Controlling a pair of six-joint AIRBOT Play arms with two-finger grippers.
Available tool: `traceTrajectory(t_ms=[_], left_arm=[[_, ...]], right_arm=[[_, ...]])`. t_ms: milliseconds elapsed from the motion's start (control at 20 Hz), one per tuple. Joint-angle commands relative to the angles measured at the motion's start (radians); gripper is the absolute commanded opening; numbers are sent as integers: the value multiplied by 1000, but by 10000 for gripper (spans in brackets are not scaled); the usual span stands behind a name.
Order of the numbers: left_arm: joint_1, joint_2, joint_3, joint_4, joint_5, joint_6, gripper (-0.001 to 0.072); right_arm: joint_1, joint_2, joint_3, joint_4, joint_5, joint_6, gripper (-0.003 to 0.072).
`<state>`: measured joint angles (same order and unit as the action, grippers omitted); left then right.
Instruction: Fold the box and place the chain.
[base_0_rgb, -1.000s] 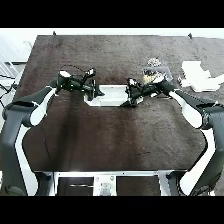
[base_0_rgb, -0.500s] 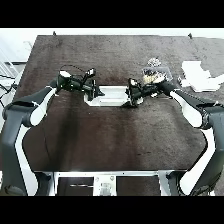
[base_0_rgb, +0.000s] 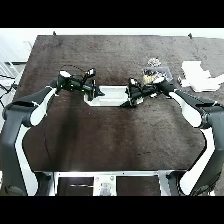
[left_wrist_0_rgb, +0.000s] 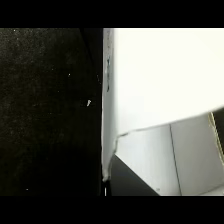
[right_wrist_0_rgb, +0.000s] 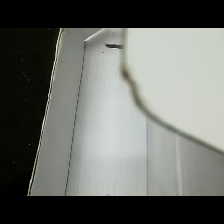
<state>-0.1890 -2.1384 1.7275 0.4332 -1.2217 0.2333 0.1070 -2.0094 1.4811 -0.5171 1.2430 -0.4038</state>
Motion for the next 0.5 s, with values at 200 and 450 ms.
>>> traceTrajectory(t_ms=[200, 450], left_arm=[[0, -1, 0, 0, -1, 0, 19], [0, -1, 0, 0, 0, 0, 19]], right_arm=[[-11, 0, 2, 1, -1, 2, 699], [-9, 0, 3, -3, 0, 1, 650]])
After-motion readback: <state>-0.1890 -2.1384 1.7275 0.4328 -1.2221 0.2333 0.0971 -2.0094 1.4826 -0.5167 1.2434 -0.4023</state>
